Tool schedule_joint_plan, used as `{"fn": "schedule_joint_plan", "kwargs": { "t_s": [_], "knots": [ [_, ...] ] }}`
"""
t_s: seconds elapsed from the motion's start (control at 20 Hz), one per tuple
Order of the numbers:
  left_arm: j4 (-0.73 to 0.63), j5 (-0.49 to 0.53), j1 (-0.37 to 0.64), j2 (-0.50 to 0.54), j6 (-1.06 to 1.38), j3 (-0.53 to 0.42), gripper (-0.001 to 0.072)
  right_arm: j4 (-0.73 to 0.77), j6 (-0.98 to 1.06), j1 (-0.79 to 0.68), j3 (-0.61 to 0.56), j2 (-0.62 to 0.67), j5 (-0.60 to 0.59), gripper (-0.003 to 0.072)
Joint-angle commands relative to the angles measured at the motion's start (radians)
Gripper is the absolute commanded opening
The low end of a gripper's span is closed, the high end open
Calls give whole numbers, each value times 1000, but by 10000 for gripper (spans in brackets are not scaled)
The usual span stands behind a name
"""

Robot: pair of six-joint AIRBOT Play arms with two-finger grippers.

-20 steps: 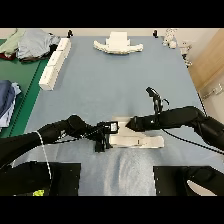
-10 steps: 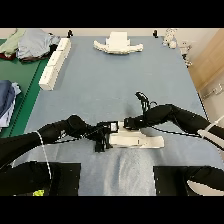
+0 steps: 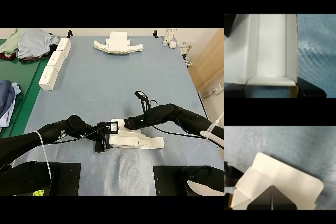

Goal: Fold the box.

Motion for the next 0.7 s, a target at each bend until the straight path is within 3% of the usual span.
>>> {"fn": "schedule_joint_plan", "kwargs": {
  "t_s": [0.0, 0.5, 0.55, 0.6, 0.65],
  "knots": [
    [-1, 1, 0, 0, -3, 0, 522, -65, -6, 1, 1, 122, -56, 17],
    [-1, 1, 0, 0, -3, 0, 522, -327, -188, 1, -57, 550, -462, 21],
    [-1, 1, 0, 0, -3, 0, 522, -327, -212, 1, -76, 569, -496, 93],
    [-1, 1, 0, 0, -3, 0, 522, -341, -238, 1, -91, 575, -524, 305],
    [-1, 1, 0, 0, -3, 0, 522, -374, -261, 1, -105, 575, -549, 461]
  ]
}}
